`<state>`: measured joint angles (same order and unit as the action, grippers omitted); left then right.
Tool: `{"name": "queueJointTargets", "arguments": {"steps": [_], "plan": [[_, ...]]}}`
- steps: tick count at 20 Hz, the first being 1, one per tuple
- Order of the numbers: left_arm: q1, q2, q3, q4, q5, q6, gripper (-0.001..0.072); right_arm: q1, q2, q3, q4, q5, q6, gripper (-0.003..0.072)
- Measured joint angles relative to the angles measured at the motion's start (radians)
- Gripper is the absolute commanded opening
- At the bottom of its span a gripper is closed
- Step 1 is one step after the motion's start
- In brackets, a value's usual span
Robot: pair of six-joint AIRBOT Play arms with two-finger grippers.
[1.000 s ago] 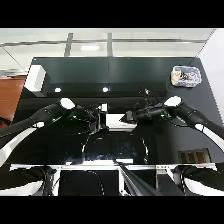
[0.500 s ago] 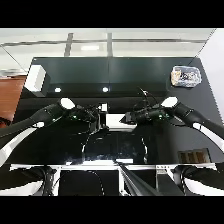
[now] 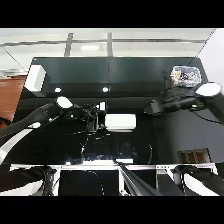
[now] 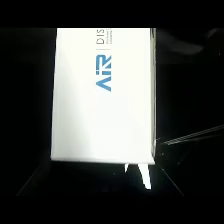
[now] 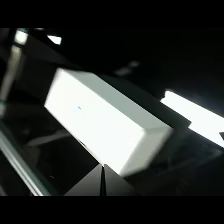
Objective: Fold the box and place the chain.
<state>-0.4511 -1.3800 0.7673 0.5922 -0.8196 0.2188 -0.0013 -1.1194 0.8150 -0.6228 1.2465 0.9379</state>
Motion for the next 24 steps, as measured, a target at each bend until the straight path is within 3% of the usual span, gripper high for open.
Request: {"name": "queueJointTargets", "arguments": {"steps": [5,8,15,24], "plan": [[-0.013,0.096,0.027,0.044,-0.047,-0.050,0.0717,-0.172,0.115,0.008,-0.119,0.062,0.045,0.0013],[-0.083,0.098,0.075,0.006,-0.044,-0.082,0.0714,-0.200,0.135,-0.007,-0.129,0.058,0.055,0.0013],[-0.183,-0.074,0.232,-0.029,0.023,-0.274,0.0714,-0.213,0.146,-0.026,-0.136,0.034,0.058,0.0013],[-0.196,-0.157,0.278,-0.033,-0.056,-0.356,0.0714,-0.214,0.147,-0.027,-0.137,0.025,0.047,0.0013]]}}
